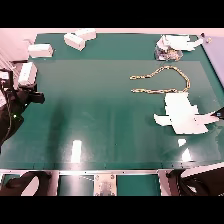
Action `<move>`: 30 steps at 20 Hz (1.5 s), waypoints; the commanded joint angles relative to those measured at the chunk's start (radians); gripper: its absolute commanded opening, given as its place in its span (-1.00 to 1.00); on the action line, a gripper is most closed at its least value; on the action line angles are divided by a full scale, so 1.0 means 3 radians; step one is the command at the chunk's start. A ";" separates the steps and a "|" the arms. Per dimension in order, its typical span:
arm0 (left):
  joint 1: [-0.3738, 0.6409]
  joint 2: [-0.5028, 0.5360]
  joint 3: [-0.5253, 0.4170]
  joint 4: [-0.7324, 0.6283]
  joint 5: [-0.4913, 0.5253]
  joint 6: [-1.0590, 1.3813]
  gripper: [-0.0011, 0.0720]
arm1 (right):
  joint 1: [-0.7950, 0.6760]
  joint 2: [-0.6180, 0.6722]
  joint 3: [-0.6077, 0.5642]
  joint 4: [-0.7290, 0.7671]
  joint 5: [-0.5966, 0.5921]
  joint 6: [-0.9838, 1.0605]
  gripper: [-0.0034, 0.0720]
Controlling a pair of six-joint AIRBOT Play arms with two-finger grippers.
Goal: Fold the box and place the chain.
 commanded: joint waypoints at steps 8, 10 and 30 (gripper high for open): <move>0.0004 0.0003 0.0004 0.0001 0.0000 0.0000 -0.92 | 0.0084 -0.0423 0.0032 0.0188 0.0256 0.0058 0.29; 0.0004 0.0003 0.0004 0.0001 0.0000 0.0000 -0.92 | 0.0084 -0.0458 0.0032 0.0189 0.0258 0.0048 0.28; 0.0004 0.0003 0.0004 0.0001 -0.0001 0.0000 -0.92 | 0.0504 0.0481 -0.0720 0.1062 0.0337 -0.0028 -0.90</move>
